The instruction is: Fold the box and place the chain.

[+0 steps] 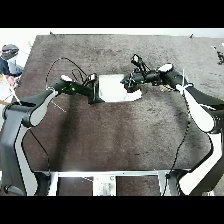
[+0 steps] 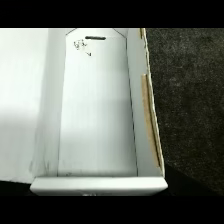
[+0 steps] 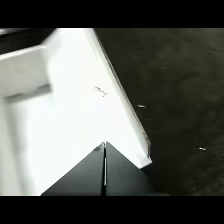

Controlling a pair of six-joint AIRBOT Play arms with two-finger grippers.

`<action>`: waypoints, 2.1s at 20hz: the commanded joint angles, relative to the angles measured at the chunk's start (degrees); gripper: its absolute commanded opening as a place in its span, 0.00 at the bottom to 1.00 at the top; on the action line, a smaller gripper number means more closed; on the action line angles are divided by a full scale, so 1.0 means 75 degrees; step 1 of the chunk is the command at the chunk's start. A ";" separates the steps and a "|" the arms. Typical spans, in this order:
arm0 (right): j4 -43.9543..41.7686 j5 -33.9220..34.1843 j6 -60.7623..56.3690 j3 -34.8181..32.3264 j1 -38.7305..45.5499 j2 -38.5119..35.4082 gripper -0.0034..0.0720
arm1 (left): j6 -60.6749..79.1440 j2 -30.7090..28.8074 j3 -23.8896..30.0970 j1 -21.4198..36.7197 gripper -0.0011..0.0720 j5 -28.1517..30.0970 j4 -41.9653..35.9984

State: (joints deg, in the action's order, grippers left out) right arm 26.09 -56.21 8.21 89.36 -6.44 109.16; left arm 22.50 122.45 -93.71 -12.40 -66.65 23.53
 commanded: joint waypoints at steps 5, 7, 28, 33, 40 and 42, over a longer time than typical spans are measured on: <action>0.0015 0.0154 0.0364 0.0009 -0.0047 0.0481 0.06 | 0.0003 0.0000 -0.0003 0.0000 0.57 0.0006 0.0000; 0.0254 0.0140 0.0364 0.0009 -0.0047 0.0583 0.06 | 0.0003 0.0000 -0.0003 0.0003 0.58 0.0003 0.0000; 0.3523 -0.0694 0.0318 -0.0527 -0.0023 -0.0982 0.84 | 0.0006 0.0000 -0.0003 0.0000 0.58 0.0006 0.0000; 0.3518 -0.0259 0.0338 -0.0527 -0.0405 -0.0557 0.77 | 0.0003 0.0000 -0.0003 0.0000 0.58 0.0003 0.0000; 0.2830 -0.0105 0.0338 -0.0536 -0.0466 -0.0455 0.34 | 0.0003 0.0000 -0.0003 0.0003 0.58 0.0003 0.0000; 0.2477 -0.0149 0.0341 -0.0536 -0.0466 -0.0361 0.34 | 0.0003 0.0000 -0.0003 0.0003 0.57 0.0006 0.0000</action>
State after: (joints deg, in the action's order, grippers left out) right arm 48.40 -57.28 10.74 85.36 -9.82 105.82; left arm 22.52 122.45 -93.71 -12.40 -66.63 23.51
